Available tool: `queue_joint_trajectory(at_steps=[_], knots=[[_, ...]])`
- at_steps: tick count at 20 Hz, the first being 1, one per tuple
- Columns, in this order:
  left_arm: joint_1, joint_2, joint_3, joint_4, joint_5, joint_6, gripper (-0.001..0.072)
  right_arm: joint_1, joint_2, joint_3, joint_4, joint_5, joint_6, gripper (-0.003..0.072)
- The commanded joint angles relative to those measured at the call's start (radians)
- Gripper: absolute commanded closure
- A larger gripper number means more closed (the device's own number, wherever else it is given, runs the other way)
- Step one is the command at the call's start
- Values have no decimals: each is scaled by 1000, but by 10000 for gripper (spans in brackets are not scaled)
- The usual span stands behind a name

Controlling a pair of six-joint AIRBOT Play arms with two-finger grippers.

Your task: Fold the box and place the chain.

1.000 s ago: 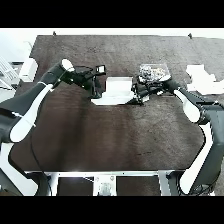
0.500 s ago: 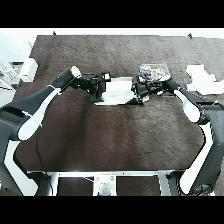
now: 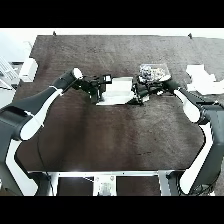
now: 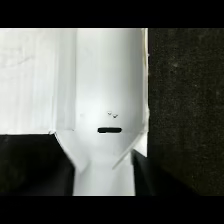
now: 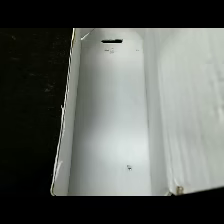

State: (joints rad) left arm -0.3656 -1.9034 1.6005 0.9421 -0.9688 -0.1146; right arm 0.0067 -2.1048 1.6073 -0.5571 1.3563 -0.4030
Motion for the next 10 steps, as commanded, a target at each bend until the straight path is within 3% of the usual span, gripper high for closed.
queue_joint_trajectory(at_steps=[1, 10], knots=[[-3, -1, 0, -20, 4, 16, 361, 0, 0, 0, -1, 3, -1, 271], [-27, -1, 0, -42, 37, 42, 362, 0, 0, 0, -1, 3, -1, 271]])
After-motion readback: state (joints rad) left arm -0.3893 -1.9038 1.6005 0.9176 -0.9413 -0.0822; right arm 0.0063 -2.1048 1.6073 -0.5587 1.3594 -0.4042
